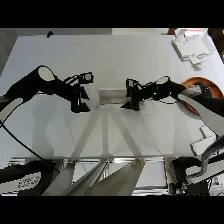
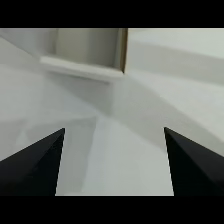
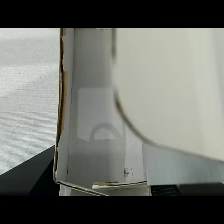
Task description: Fold the box and place the chain.
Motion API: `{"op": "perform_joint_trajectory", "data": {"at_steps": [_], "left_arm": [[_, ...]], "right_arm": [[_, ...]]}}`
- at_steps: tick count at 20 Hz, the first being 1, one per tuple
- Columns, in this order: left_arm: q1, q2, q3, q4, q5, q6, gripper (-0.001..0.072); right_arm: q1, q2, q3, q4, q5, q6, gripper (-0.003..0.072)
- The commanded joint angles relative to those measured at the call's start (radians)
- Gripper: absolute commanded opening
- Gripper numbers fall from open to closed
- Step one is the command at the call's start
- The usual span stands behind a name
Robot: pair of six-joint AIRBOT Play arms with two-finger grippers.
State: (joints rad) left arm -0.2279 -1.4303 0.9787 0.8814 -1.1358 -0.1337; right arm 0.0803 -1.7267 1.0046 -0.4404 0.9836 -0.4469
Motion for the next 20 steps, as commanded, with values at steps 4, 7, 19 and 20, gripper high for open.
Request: {"op": "perform_joint_trajectory", "data": {"at_steps": [4, 7, 19, 20], "left_arm": [[0.049, -0.087, -0.029, -0.265, 0.048, 0.436, 0.0701], [0.048, -0.137, -0.023, -0.320, 0.047, 0.507, 0.0702], [0.043, -0.214, 0.049, -0.323, 0.021, 0.516, 0.0702], [0.039, -0.218, 0.050, -0.323, 0.021, 0.518, 0.0702]], "right_arm": [[0.000, 0.000, 0.001, 0.000, 0.000, 0.000, 0.0428], [0.000, 0.000, 0.001, 0.000, 0.000, 0.000, 0.0428], [0.000, 0.000, 0.001, 0.000, 0.000, 0.000, 0.0428], [0.000, 0.000, 0.001, 0.000, 0.000, 0.000, 0.0428]]}}
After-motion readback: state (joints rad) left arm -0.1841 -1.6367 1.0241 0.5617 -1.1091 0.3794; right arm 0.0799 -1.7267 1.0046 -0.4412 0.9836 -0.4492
